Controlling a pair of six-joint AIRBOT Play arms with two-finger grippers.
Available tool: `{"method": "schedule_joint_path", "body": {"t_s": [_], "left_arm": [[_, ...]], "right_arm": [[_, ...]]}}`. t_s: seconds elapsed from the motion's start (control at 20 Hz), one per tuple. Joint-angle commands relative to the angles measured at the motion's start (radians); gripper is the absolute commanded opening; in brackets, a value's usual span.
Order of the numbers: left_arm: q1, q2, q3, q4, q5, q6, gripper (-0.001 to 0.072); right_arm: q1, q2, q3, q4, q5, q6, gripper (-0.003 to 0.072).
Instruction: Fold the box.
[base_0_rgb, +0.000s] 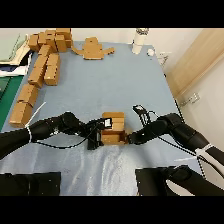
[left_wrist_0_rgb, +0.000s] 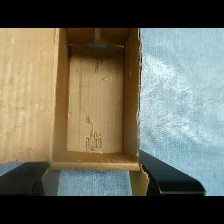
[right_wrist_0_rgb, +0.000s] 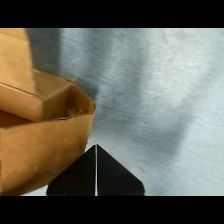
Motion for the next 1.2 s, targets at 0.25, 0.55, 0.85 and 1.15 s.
{"method": "schedule_joint_path", "body": {"t_s": [0.25,0.55,0.85,1.15], "left_arm": [[0.001,0.0,0.0,0.0,0.0,0.0,0.0438],[0.001,0.0,0.0,0.0,0.0,0.0,0.0438],[0.001,0.0,0.0,0.0,0.0,0.0,0.0438],[0.001,0.0,0.0,0.0,0.0,0.0,0.0438]], "right_arm": [[0.001,0.059,0.022,0.113,0.043,-0.034,0.0225],[0.001,0.059,0.042,0.113,0.043,-0.023,0.0235],[0.001,0.058,0.042,0.11,0.037,-0.023,0.0401],[0.02,-0.002,0.048,0.119,0.052,-0.028,0.051]]}}
